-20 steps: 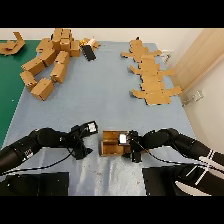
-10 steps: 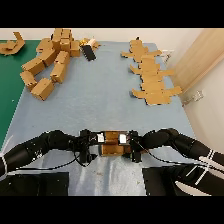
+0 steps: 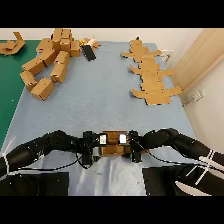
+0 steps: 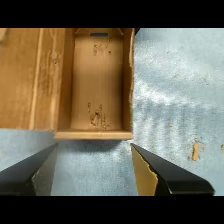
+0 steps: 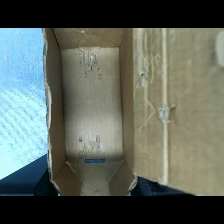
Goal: Fold the box.
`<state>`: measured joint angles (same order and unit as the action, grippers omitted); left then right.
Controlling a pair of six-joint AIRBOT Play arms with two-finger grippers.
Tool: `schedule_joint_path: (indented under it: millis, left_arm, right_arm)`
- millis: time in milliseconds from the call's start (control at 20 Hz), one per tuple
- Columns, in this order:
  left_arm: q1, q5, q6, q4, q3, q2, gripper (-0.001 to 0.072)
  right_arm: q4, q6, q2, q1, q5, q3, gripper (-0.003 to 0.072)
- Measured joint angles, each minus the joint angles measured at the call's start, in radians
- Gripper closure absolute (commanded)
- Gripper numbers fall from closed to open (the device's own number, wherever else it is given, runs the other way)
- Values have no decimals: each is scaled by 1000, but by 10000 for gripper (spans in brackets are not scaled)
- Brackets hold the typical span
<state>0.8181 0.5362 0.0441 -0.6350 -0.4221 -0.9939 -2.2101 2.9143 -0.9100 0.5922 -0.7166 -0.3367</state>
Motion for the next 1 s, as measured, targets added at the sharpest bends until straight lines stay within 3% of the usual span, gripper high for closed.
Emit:
schedule_joint_path:
  millis: [1000]
  left_arm:
    - [39,-40,-11,64,-48,-145,-11]
  right_arm:
    - [0,0,0,0,0,0,180]
